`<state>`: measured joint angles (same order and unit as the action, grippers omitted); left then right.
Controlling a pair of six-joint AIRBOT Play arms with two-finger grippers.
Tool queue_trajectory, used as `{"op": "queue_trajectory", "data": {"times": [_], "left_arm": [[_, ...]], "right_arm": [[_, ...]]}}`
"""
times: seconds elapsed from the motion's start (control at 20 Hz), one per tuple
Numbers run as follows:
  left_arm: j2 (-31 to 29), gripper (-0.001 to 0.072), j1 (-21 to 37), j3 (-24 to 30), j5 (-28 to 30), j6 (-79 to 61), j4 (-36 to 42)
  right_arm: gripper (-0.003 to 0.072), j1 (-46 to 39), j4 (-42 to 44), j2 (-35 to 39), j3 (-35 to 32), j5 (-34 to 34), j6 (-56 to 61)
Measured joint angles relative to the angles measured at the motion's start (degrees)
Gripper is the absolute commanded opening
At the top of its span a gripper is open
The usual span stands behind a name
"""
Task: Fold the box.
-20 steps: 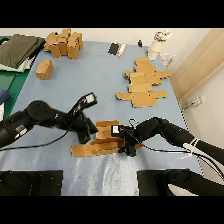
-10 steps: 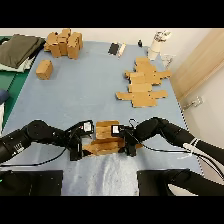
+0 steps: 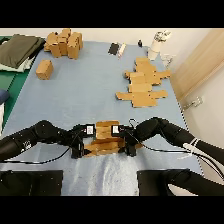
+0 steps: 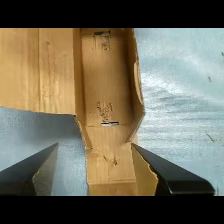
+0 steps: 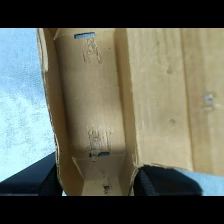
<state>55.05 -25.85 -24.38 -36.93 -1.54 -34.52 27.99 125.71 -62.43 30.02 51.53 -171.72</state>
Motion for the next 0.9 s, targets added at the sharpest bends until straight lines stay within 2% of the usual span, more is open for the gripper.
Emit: {"op": "queue_trajectory", "data": {"times": [0.3,0.4,0.55,0.6,0.65,0.8,0.85,0.9], "left_arm": [[0.59,0.0701,-0.61,0.33,-2.49,-0.42,0.28],[0.63,0.0584,-1.42,0.55,-3.10,-0.46,0.96],[0.66,0.0581,-2.71,0.76,-1.99,-0.57,2.58],[0.70,0.0467,-3.08,0.81,-0.90,-0.52,3.17],[0.70,0.0295,-3.39,0.81,-0.17,-0.57,3.50],[0.96,0.0291,-3.87,0.85,1.11,-0.57,4.46],[1.20,0.0223,-3.98,0.85,1.51,-0.57,4.57],[1.51,0.0214,-4.04,0.85,1.77,-0.57,4.68]], "right_arm": [[0.0521,0.00,0.00,0.00,0.00,0.04,-0.02],[0.0521,0.00,-0.02,0.00,0.00,0.02,0.00],[0.0521,0.00,-0.04,0.00,0.00,0.04,-0.02],[0.0521,0.00,-0.02,0.00,0.00,0.04,-0.02],[0.0521,0.00,-0.04,0.00,0.00,0.04,-0.02],[0.0521,0.00,-0.04,0.00,0.00,0.02,-0.02],[0.0521,0.00,-0.04,0.00,0.00,0.04,-0.02],[0.0521,0.00,-0.04,0.00,0.00,0.04,-0.02]]}}
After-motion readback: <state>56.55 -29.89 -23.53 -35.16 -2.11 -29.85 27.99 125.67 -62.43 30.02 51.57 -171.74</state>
